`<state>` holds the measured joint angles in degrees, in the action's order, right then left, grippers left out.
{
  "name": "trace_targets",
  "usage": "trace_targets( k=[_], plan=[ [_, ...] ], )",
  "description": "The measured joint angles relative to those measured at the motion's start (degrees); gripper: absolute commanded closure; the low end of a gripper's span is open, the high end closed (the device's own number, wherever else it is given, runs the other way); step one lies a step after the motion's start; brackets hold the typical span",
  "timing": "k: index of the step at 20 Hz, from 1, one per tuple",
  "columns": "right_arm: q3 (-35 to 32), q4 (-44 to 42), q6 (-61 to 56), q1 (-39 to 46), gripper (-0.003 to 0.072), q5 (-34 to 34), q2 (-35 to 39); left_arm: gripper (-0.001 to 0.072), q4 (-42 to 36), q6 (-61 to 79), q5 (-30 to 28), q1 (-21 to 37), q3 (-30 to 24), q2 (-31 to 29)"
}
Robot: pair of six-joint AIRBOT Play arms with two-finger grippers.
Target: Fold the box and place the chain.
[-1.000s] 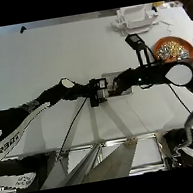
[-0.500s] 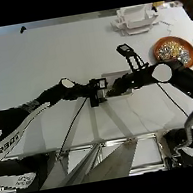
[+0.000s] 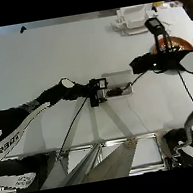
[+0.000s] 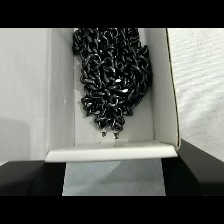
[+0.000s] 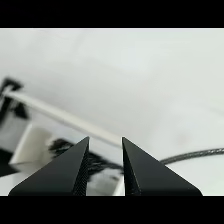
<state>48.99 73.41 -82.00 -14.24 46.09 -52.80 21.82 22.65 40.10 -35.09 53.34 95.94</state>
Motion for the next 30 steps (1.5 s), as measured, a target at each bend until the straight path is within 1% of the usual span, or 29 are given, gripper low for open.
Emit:
trace_targets(
  k=[2, 3, 5, 6, 10, 12, 14, 16, 20, 23, 28, 30],
  plan=[
    [0.02, 1.92, -0.17, 3.91, 0.0498, -0.35, -1.92, 0.0627, 0.02, 0.00, 0.00, 0.00, -0.02, 0.00],
    [0.00, 2.75, -0.28, 5.49, 0.0482, -0.46, -3.34, 0.0627, 0.00, 0.00, 0.00, 0.00, -0.02, 0.00],
    [-0.13, 4.00, -0.46, 7.80, 0.0270, -0.44, -7.21, 0.0627, 0.00, 0.00, 0.00, 0.00, -0.02, 0.00],
    [-0.13, 4.44, -0.46, 8.48, 0.0247, -0.68, -9.16, 0.0627, 0.00, 0.00, 0.00, 0.00, 0.00, 0.00],
    [-0.17, 5.40, -0.50, 9.20, 0.0255, -2.19, -16.06, 0.0627, 0.02, 0.00, 0.00, 0.00, -0.02, 0.00],
    [-0.17, 6.05, -0.55, 9.27, 0.0287, -3.15, -18.58, 0.0627, 0.02, 0.00, 0.00, 0.00, 0.00, 0.00],
    [-0.17, 6.64, -0.66, 9.27, 0.0287, -3.93, -20.48, 0.0627, 0.02, 0.00, 0.00, 0.00, -0.02, 0.00],
    [-0.17, 7.28, -1.46, 9.27, 0.0287, -4.22, -21.75, 0.0627, 0.02, 0.00, 0.00, 0.00, -0.02, 0.00],
    [-0.15, 10.36, -5.31, 9.27, 0.0288, -2.71, -22.84, 0.0627, 0.00, 0.00, 0.00, 0.00, 0.00, 0.00],
    [-0.17, 12.24, -7.37, 9.27, 0.0308, -2.05, -23.15, 0.0627, 0.00, 0.00, 0.00, 0.00, 0.00, 0.00],
    [-0.17, 13.44, -8.68, 9.27, 0.0309, -2.75, -25.00, 0.0627, 0.00, 0.00, 0.00, 0.00, -0.02, 0.00],
    [-0.17, 13.62, -8.87, 9.27, 0.0345, -3.06, -25.86, 0.0627, 0.00, 0.00, 0.00, 0.00, 0.00, 0.00]
  ],
)
